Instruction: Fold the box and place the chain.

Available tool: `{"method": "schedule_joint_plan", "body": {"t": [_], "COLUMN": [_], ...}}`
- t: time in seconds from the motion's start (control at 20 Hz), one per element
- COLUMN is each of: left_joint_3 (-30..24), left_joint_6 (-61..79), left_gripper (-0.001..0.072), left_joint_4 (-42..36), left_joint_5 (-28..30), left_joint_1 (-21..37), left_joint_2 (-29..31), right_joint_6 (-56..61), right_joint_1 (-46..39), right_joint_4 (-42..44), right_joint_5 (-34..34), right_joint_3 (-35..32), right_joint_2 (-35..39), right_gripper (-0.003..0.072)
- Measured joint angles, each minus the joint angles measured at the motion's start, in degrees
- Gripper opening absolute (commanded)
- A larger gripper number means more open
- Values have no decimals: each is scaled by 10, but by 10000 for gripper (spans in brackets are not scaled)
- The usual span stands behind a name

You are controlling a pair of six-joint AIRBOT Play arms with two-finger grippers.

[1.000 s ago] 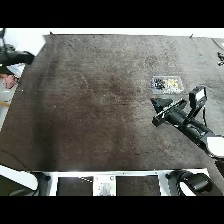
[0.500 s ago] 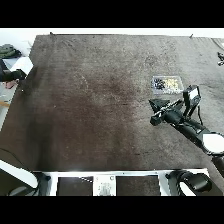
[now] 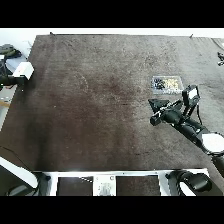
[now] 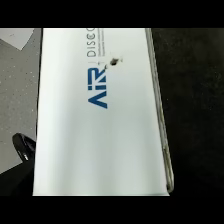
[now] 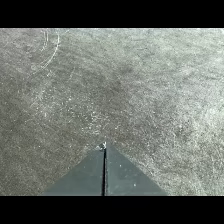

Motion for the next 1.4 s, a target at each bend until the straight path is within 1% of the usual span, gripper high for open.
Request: {"method": "schedule_joint_plan", "body": {"t": [0.15,0.5,0.65,0.7,0.8,0.85,1.0,1.1,1.2,1.25,1.3,1.4], "left_joint_3": [21,83,114,125,156,173,200,187,143,106,63,-47], "left_joint_6": [16,12,1,0,-1,2,40,76,110,132,157,225], "left_gripper": [717,717,712,574,50,10,6,6,6,6,6,6], "left_joint_4": [-5,-11,-25,-38,-82,-110,-185,-216,-235,-249,-266,-311], "left_joint_5": [-10,-70,-84,-86,-92,-101,-125,-122,-112,-97,-80,-32], "left_joint_1": [0,0,0,0,0,0,-3,-11,-20,-24,-29,-44], "left_joint_2": [-1,-2,11,18,37,47,87,133,191,228,264,346], "right_joint_6": [0,0,0,0,0,0,11,24,31,34,35,38], "right_joint_1": [0,0,0,0,0,0,0,0,0,0,0,0], "right_joint_4": [0,0,0,0,0,0,3,4,5,6,6,6], "right_joint_5": [0,0,0,0,0,0,-6,-17,-24,-27,-30,-38], "right_joint_3": [0,0,0,0,0,0,0,0,0,0,0,0], "right_joint_2": [0,0,0,0,0,0,0,0,1,3,7,23], "right_gripper": [-12,-12,-12,-12,-11,-11,-12,-12,-12,-12,-12,-12]}}
